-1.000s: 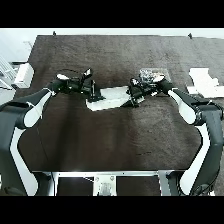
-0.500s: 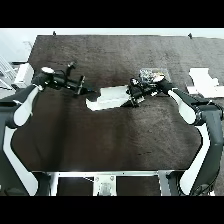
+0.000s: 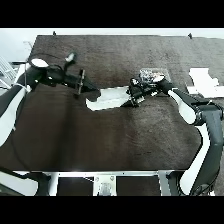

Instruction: Fold the box and place the chain.

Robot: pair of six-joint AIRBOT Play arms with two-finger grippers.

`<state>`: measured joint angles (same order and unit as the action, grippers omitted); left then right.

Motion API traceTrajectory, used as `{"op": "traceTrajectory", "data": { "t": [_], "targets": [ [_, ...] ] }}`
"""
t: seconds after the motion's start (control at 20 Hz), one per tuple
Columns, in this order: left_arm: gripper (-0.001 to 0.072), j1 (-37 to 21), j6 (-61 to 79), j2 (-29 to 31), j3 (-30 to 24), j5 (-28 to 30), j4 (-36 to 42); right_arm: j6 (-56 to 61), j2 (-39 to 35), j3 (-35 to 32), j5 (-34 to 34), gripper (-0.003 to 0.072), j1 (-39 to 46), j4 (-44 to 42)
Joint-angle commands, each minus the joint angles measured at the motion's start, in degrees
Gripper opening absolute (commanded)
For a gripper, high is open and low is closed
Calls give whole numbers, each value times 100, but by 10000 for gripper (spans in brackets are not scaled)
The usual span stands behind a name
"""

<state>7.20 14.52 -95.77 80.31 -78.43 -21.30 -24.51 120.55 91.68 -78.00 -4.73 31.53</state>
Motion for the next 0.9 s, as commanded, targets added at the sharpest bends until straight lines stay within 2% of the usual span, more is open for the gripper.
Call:
{"op": "traceTrajectory", "data": {
  "t": [0.0, 0.1, 0.25, 0.4, 0.5, 0.7, 0.85],
  "targets": [
    [13, 555, 387, 466, -922, 1252, -96, 2, 2, 0, -2, 453, -2, 0],
    [14, 866, 398, 452, -1233, 1707, -98, 2, 2, 0, -2, 453, -2, 0],
    [14, 1209, 525, 452, -1469, 2846, -79, 2, 0, 0, -2, 453, -2, 0],
    [14, 1224, 1228, 435, -1469, 3602, 822, 2, 2, 0, -2, 453, -2, 0],
    [16, 1224, 1576, 267, -1364, 3810, 1191, 2, 2, 0, -2, 453, -2, 0],
    [16, 1224, 1602, -306, -957, 3943, 1344, 2, 0, 0, -4, 453, -2, 0],
    [17, 1224, 1604, -514, -719, 4306, 1344, 2, 2, 0, -2, 453, -2, 0]
  ]
}}
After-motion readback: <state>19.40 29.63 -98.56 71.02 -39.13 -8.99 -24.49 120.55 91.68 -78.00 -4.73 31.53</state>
